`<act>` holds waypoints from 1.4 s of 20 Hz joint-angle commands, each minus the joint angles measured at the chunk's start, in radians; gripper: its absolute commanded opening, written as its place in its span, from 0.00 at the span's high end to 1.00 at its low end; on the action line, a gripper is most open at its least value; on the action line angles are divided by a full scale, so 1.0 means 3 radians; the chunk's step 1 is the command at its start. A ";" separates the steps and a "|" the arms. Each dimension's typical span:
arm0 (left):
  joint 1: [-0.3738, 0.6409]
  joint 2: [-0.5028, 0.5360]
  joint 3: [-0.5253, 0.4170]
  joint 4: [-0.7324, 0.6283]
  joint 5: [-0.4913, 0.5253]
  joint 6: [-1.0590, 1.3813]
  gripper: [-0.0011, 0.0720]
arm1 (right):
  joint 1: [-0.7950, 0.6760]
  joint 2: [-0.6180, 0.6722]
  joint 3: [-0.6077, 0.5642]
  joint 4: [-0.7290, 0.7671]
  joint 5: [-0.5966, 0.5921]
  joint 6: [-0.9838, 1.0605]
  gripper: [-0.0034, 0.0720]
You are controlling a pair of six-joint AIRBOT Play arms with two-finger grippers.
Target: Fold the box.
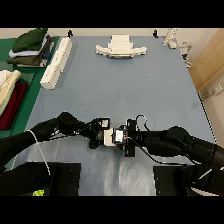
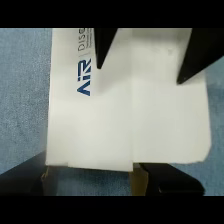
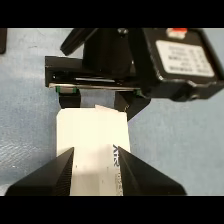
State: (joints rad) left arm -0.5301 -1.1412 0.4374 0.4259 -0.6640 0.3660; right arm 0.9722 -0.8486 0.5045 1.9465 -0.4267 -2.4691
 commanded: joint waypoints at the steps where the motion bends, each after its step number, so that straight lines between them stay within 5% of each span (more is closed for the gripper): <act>1: 0.0001 -0.0001 0.0004 0.0001 0.0001 0.0000 0.32 | 0.0006 0.0000 -0.0004 -0.0141 -0.0060 -0.0004 0.39; 8: 0.0001 -0.0001 0.0004 0.0001 0.0001 0.0000 0.32 | 0.0050 -0.0165 0.0303 -0.1258 -0.0584 0.0871 0.39; 16: 0.0001 -0.0001 0.0004 0.0001 0.0001 0.0000 0.32 | 0.0931 -0.0201 0.0370 -0.2970 -0.0899 0.2958 0.41; 28: 0.0001 -0.0001 0.0004 0.0001 0.0001 0.0000 0.32 | 0.1097 -0.0408 0.0381 -0.3131 -0.0697 0.3082 0.33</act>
